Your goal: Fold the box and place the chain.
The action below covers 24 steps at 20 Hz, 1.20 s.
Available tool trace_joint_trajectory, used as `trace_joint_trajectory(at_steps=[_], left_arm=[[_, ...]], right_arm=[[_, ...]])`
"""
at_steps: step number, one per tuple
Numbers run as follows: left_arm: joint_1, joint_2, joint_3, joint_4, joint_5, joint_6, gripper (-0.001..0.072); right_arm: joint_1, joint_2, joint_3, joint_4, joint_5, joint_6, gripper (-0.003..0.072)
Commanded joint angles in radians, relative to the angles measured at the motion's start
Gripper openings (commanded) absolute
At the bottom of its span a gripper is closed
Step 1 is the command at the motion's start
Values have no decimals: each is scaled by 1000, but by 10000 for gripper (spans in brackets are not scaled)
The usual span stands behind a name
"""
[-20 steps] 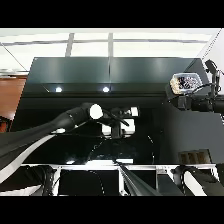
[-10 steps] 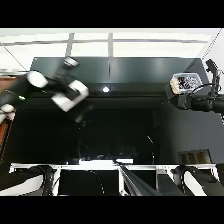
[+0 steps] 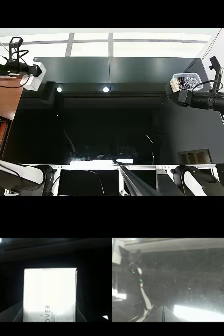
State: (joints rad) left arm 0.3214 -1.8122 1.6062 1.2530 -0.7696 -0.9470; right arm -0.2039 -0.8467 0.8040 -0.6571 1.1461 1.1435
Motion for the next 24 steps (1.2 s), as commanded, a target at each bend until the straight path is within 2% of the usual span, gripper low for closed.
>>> trace_joint_trajectory(at_steps=[1,2,5,6,7,8,10,13,14,15,16,17,19,21,23,24], left_arm=[[32,-156,150,-6,70,-39,165],[29,-180,168,-26,94,-61,165],[27,-220,199,-99,82,-71,165],[27,-220,200,-103,80,-71,186],[27,-216,200,-101,74,-71,404],[28,-211,211,-94,50,-76,707],[29,-194,283,-45,-61,-84,713],[30,-167,502,20,-306,-201,710],[30,-146,560,24,-378,-261,659],[30,-97,568,28,-417,-350,458],[31,-36,543,29,-445,-407,177],[30,40,482,22,-457,-425,26],[13,225,286,23,-464,-425,25],[-21,416,44,22,-434,-395,25],[-76,628,-257,22,-315,-376,25],[-111,732,-408,22,-243,-360,25]], right_arm=[[0,0,1,12,-8,21,16],[0,0,1,12,-11,21,16],[0,0,1,10,-44,41,16],[0,1,1,10,-58,55,16],[0,0,1,10,-63,55,16],[0,1,1,10,-62,55,16],[0,1,1,10,-48,55,16],[0,1,1,8,-29,53,16],[0,1,2,2,-29,53,16],[0,1,2,-14,-24,52,16],[-1,1,7,-44,-9,52,16],[-1,1,19,-96,27,49,17],[0,4,30,-209,105,48,15],[20,30,29,-348,103,-32,13],[57,87,8,-468,-72,-42,13],[61,114,-25,-467,-187,-52,13]])
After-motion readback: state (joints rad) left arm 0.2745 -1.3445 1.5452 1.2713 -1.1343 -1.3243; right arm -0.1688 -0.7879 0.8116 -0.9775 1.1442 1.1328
